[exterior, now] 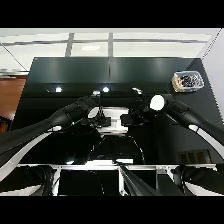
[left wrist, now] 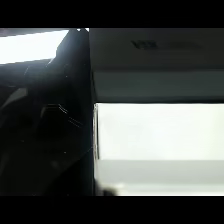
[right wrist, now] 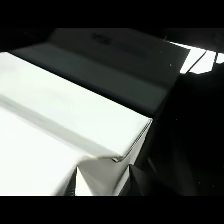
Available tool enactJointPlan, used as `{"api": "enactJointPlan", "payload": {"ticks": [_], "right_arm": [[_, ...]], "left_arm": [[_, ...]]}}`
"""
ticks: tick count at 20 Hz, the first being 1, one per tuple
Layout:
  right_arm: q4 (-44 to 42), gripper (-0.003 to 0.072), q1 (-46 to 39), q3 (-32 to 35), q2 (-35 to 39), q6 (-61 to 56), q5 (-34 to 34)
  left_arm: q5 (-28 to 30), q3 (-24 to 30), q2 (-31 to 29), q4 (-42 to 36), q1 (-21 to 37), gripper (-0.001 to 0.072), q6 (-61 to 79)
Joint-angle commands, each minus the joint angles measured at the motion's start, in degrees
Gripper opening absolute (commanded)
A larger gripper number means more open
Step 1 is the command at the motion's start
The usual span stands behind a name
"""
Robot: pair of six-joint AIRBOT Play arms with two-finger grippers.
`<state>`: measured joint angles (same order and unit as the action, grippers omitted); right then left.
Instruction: Fold the box and place the chain.
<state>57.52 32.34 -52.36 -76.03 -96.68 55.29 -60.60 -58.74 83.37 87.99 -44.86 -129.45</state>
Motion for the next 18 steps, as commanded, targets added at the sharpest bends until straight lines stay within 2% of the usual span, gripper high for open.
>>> {"api": "enactJointPlan", "payload": {"ticks": [1,7,8,13,14,18], "right_arm": [[7.8,0.0354,3.0,-2.6,-1.7,-9.2,0.2],[14.7,0.0353,5.7,-2.8,-3.2,-17.2,1.4],[16.6,0.0328,6.5,-3.3,-3.9,-18.8,1.6],[25.2,0.0325,10.6,-8.5,-8.0,-26.8,5.5],[25.8,0.0301,11.1,-8.8,-8.5,-27.7,6.1],[25.7,0.0293,11.7,-8.8,-10.2,-30.3,7.1]], "left_arm": [[0.1,0.0,0.0,-0.2,0.0,0.0025,0.0],[0.1,0.0,0.0,-0.2,0.0,0.0025,0.0],[0.1,0.0,0.0,-0.2,0.0,0.0025,0.0],[0.1,0.0,0.0,-0.2,0.0,0.0025,0.0],[0.1,0.0,0.0,-0.2,0.0,0.0025,0.0],[0.1,0.0,0.0,-0.2,0.0,0.0025,0.0]]}}
